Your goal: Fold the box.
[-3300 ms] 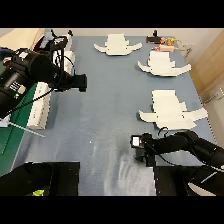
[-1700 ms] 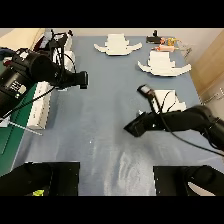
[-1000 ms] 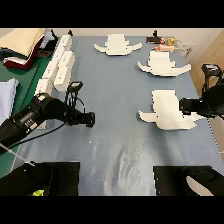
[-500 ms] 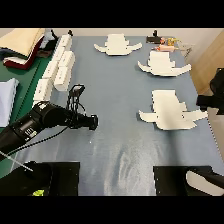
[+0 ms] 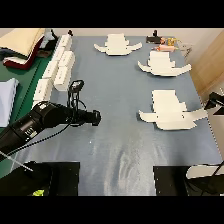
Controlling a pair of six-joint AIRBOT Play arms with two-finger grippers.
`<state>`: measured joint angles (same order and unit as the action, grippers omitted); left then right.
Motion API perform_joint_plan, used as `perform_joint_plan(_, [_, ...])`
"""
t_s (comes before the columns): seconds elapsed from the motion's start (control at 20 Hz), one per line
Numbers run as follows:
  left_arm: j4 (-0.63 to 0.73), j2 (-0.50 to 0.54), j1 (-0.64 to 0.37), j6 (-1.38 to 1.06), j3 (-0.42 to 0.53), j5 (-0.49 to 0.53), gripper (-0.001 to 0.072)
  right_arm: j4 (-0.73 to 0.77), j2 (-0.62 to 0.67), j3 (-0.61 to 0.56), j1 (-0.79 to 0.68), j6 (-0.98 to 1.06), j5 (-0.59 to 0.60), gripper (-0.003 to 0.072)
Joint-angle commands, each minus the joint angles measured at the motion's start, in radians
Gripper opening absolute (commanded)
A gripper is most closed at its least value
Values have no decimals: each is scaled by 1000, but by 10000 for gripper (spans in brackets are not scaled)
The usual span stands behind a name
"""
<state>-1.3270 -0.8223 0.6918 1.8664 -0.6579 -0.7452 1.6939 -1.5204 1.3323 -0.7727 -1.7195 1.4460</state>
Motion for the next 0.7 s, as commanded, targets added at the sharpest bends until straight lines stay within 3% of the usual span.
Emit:
perform_joint_plan(0.0, [4, 1, 0, 0, 0, 13, 692, 114, -101, 71, -40, -138, 22, 504])
perform_joint_plan(0.3, [6, 0, 0, 0, 0, 13, 692, 163, -224, 108, -40, -241, 107, 486])
perform_joint_plan(0.4, [8, 1, 0, 0, 0, 13, 692, 229, -235, 108, -39, -300, 155, 278])
perform_joint_plan(0.45, [8, 1, 0, 0, 0, 13, 692, 278, -235, 108, -37, -322, 184, 261])
perform_joint_plan(0.55, [29, 1, 0, 1, 0, 12, 692, 347, -235, 108, -26, -336, 238, 55])
perform_joint_plan(0.6, [47, 1, 0, 0, 0, 12, 692, 367, -235, 108, -14, -331, 263, 5])
perform_joint_plan(0.65, [50, 1, 0, 0, 0, 11, 692, 393, -235, 108, 3, -330, 292, 4])
